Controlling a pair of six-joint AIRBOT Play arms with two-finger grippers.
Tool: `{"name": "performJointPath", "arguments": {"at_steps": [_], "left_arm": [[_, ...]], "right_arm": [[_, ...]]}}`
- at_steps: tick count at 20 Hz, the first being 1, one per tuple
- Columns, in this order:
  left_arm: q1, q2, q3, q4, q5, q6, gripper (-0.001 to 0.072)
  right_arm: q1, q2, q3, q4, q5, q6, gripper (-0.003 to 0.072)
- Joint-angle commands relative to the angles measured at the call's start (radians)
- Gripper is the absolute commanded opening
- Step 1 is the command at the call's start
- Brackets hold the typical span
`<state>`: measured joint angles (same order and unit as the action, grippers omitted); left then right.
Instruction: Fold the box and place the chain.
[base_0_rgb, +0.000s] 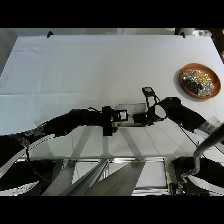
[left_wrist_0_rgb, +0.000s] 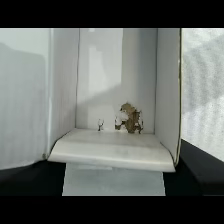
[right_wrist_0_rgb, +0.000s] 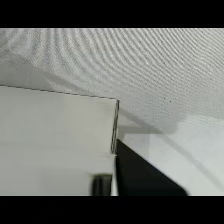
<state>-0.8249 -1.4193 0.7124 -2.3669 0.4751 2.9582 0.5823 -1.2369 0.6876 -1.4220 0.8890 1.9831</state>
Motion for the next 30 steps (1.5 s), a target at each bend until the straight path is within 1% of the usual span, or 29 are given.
{"name": "performJointPath", "arguments": {"at_steps": [1, 3, 4, 9, 10, 11, 12, 13, 16, 17, 18, 19, 21, 24, 25, 26, 27, 30], "left_arm": [[0.001, 0.0, 0.0, 0.001, 0.0, 0.001, 0.0196], [0.001, 0.0, 0.0, 0.001, 0.0, 0.001, 0.0196], [0.001, 0.0, 0.0, 0.001, 0.0, 0.001, 0.0196], [0.001, 0.0, 0.0, 0.001, 0.0, 0.001, 0.0196], [0.001, 0.0, 0.0, 0.001, -0.001, 0.001, 0.0196], [0.001, 0.0, 0.0, 0.001, 0.0, 0.001, 0.0196], [0.001, 0.0, 0.0, 0.001, 0.0, 0.001, 0.0196], [0.001, 0.0, 0.0, 0.001, 0.0, 0.001, 0.0196], [0.001, 0.0, 0.0, 0.001, 0.0, 0.001, 0.0196], [0.001, 0.0, 0.0, 0.001, 0.0, 0.001, 0.0196], [0.001, 0.0, 0.0, 0.001, 0.0, 0.001, 0.0196], [0.001, 0.0, 0.0, 0.001, 0.0, 0.001, 0.0196], [0.001, 0.0, 0.0, 0.001, 0.0, 0.001, 0.0196], [0.001, 0.0, 0.0, 0.001, 0.0, 0.001, 0.0196], [0.001, 0.0, 0.0, 0.001, 0.0, 0.001, 0.0196], [0.001, 0.0, 0.0, 0.001, 0.0, 0.001, 0.0196], [0.001, 0.0, 0.0, 0.001, 0.0, 0.001, 0.0196], [0.001, 0.0, 0.0, 0.001, 0.0, 0.001, 0.0196]], "right_arm": [[0.0, -0.001, 0.001, -0.006, -0.005, 0.014, 0.0336], [0.0, -0.002, 0.001, -0.011, -0.012, 0.035, 0.0315], [0.0, -0.004, 0.001, -0.018, -0.013, 0.05, 0.0256], [0.039, -0.025, 0.001, -0.094, -0.014, 0.135, 0.025], [0.044, -0.026, 0.001, -0.098, -0.015, 0.135, 0.0209], [0.046, -0.026, 0.001, -0.1, -0.013, 0.134, 0.0123], [0.046, -0.026, 0.001, -0.1, -0.008, 0.134, 0.0062], [0.046, -0.026, 0.001, -0.101, -0.004, 0.134, 0.002], [0.046, -0.026, 0.001, -0.101, -0.008, 0.134, 0.0012], [0.046, -0.026, 0.001, -0.101, -0.017, 0.134, 0.0043], [0.046, -0.026, 0.001, -0.1, -0.025, 0.134, 0.0182], [0.046, -0.026, 0.001, -0.1, -0.037, 0.134, 0.0209], [0.046, -0.026, 0.001, -0.101, -0.044, 0.134, 0.0209], [0.046, -0.044, 0.001, -0.104, -0.04, 0.134, 0.0186], [0.046, -0.051, 0.001, -0.104, -0.037, 0.133, 0.0118], [0.046, -0.053, 0.001, -0.104, -0.038, 0.132, 0.0079], [0.046, -0.052, 0.001, -0.105, -0.038, 0.129, 0.0013], [0.046, -0.052, 0.001, -0.123, -0.035, 0.129, 0.0012]]}}
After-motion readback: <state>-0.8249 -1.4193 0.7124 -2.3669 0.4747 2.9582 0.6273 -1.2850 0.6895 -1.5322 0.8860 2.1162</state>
